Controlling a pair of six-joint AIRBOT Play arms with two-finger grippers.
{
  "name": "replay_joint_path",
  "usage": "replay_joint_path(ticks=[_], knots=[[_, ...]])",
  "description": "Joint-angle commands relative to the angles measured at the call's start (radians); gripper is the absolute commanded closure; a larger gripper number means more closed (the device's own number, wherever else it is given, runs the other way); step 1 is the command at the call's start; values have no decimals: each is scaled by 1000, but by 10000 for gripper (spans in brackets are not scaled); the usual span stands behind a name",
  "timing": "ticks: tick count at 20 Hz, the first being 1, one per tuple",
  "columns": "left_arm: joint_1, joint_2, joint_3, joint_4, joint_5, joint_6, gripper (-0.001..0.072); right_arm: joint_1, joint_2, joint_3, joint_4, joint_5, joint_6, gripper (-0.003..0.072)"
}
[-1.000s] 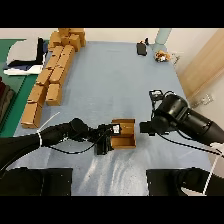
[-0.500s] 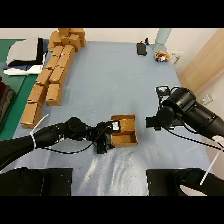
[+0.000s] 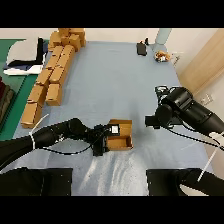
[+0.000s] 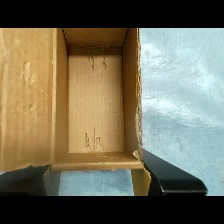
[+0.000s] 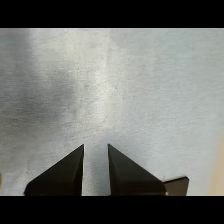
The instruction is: Fold the box.
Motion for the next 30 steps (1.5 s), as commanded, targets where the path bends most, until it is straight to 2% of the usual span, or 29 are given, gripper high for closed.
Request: replay_joint_path(ticks=[1, 7, 8, 9, 11, 12, 14, 16, 18, 20, 21, 24, 30], knots=[[-1, -13, 0, 27, -15, -18, 186, -2, -1, 0, 12, 19, 0, 461], [-1, -21, 0, 25, -16, -17, 186, -2, -2, 0, 32, 54, -1, 463], [-1, -21, 0, 25, -16, -17, 187, -2, -2, 0, 32, 68, -13, 485], [-1, -21, 0, 24, -16, -17, 186, -8, -3, 0, 39, 99, -47, 604], [-1, -21, 0, 25, -15, -17, 186, -76, -18, 0, 128, 186, -146, 638], [-1, -21, 0, 25, -15, -17, 187, -139, -35, 0, 230, 247, -249, 681], [-1, -21, 0, 24, -16, -17, 187, -281, -94, 0, 515, 352, -510, 681], [-1, -21, 0, 24, -16, -17, 187, -404, -182, 0, 861, 388, -859, 682], [-1, -21, 0, 24, -16, -17, 186, -464, -282, 4, 1151, 319, -1138, 682], [-1, -21, 0, 25, -16, -17, 186, -459, -361, 22, 1334, 173, -1284, 682], [-1, -21, 0, 24, -16, -17, 186, -444, -378, 23, 1376, 116, -1334, 682], [-1, -21, 0, 24, -16, -17, 187, -382, -361, 18, 1367, 26, -1433, 682], [-1, -21, 0, 24, -16, -17, 187, -266, -217, -63, 1266, 78, -1438, 682]])
